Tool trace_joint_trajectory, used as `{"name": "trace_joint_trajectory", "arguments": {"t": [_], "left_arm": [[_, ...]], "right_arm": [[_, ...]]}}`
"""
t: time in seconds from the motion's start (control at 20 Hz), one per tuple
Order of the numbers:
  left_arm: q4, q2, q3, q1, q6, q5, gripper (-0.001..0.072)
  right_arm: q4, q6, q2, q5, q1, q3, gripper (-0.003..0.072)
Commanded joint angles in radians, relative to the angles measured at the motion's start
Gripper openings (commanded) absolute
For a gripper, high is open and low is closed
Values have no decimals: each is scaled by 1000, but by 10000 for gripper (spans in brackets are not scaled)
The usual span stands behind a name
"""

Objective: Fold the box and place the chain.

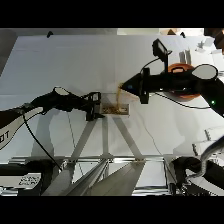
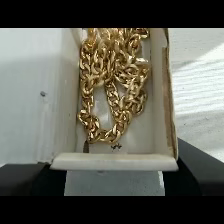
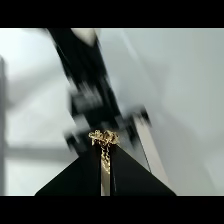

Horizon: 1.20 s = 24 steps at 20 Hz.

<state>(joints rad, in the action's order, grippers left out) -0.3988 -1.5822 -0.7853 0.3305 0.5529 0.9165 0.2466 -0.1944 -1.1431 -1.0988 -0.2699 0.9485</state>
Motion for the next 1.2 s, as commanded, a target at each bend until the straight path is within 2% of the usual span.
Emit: {"name": "trace_joint_trajectory", "arguments": {"t": [0.0,0.2,0.25,0.4,0.6,0.7,0.9,0.95,1.0,1.05,1.15], "left_arm": [[0,0,0,-1,0,0,339],[0,0,0,-1,0,0,339],[0,0,0,0,0,0,339],[0,0,0,0,0,0,339],[0,0,0,0,0,0,339],[0,0,0,0,0,0,339],[0,0,0,0,0,0,339],[0,0,0,0,0,0,339],[0,0,0,0,0,0,339],[0,0,0,0,0,0,339],[0,0,0,0,0,0,339]], "right_arm": [[-177,-6,8,44,-53,15,11],[-365,-6,8,32,-55,15,11],[-363,-6,8,35,-55,15,11],[-143,-67,-1,45,-55,15,9],[264,-336,-39,46,-55,12,9],[346,-385,-54,42,-55,-8,9],[353,-385,-54,42,-55,-63,13],[352,-385,-54,37,-55,-64,68],[349,-385,-54,31,-55,-63,270],[350,-385,-54,20,-55,-63,423],[352,-393,-51,3,-50,-62,431]]}}
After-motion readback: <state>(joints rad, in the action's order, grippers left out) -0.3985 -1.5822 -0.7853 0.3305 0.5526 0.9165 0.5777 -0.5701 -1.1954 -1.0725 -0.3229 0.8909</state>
